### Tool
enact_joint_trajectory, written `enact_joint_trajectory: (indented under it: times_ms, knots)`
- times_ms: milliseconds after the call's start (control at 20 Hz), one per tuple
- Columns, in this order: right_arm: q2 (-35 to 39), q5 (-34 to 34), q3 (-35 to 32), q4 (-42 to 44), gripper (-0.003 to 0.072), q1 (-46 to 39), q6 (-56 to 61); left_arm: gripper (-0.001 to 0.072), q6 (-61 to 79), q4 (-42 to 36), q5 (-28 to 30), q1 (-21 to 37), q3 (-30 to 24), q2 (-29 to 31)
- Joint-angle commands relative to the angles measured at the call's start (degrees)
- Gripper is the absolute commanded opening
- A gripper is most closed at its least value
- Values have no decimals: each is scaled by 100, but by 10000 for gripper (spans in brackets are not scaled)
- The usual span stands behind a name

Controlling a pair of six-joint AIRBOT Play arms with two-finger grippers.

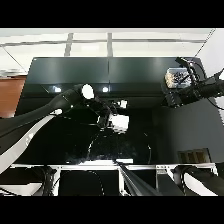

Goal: Fold the box and place the chain.

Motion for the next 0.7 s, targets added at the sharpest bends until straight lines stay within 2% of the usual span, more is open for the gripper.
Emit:
enact_joint_trajectory:
  times_ms: [0, 100, 250, 400, 500, 650]
  knots:
    - [2, 4, -2, 17, 16, 0, 63, 594, -815, 319, 208, -138, 9, -11]
    - [2, 61, -2, 17, 15, 0, 111, 277, -1252, 501, 68, -81, 105, 7]
    - [2, 140, -2, 15, 16, 0, 114, 271, -2173, 883, 59, 496, 590, 70]
    - [2, 105, -2, 24, 16, 0, 142, 271, -3342, 1128, 74, 1596, 1255, 63]
    - [2, 105, -2, 26, 16, 0, 271, 271, -4111, 1176, 391, 2505, 1530, 46]
    - [2, 105, -2, 299, 16, 2, 713, 274, -4791, 1152, 1320, 3797, 1838, -70]
